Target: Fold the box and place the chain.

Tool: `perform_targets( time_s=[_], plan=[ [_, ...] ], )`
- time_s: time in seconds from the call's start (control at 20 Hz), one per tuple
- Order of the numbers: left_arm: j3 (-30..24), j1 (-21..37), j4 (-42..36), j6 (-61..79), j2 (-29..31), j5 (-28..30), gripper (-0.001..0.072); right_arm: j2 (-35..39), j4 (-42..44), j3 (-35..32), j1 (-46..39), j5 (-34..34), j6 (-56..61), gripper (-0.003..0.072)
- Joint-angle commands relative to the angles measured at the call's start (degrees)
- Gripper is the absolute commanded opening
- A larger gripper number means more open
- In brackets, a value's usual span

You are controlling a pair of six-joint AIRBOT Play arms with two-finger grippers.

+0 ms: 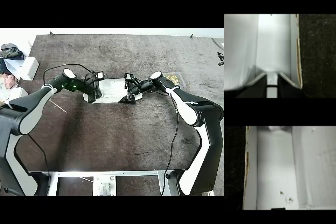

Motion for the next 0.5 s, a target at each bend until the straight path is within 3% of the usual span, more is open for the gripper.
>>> perform_targets(
  time_s=[0.0,0.15,0.45],
  plan=[
    [0.4,3.4,0.4,-1.7,0.2,-4.3,0.0011,0.0,0.0,0.0,0.1,0.0,0.0,0.0438],
    [1.7,5.0,-0.6,-4.1,1.5,-7.6,0.0009,0.0,0.0,0.0,0.0,0.0,0.0,0.0438],
    [1.7,7.2,1.9,-22.9,11.0,-3.8,0.0006,0.0,0.0,0.0,0.1,0.0,0.0,0.0438]
  ],
)
